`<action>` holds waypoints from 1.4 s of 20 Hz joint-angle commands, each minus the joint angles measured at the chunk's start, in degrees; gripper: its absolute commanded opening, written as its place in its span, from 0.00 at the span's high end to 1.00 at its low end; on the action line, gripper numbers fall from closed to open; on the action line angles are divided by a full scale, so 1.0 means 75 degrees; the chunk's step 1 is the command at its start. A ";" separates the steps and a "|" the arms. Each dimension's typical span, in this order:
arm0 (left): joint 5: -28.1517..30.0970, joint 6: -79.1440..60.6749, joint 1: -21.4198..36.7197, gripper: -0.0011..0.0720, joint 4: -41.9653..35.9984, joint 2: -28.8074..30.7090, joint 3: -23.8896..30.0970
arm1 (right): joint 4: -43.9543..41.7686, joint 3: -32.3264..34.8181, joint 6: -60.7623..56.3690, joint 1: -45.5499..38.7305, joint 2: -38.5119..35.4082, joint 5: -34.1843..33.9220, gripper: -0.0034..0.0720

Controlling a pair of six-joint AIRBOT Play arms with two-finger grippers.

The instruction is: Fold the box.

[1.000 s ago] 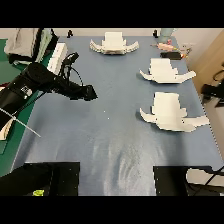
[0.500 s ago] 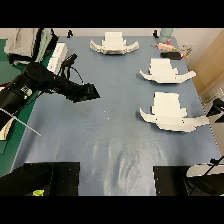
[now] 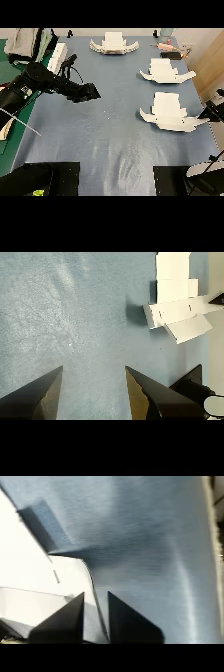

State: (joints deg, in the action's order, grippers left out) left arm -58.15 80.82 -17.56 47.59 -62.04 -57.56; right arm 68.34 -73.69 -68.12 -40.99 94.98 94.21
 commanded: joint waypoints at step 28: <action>-0.1358 -0.2410 0.1003 0.18 0.0629 -0.0860 0.0259 | -0.2792 0.6994 -0.1139 0.7732 -0.6394 -0.6184 0.95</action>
State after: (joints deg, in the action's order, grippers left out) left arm -69.52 64.49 -10.11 52.64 -65.25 -56.10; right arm 46.72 -21.98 -76.18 13.21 47.55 52.21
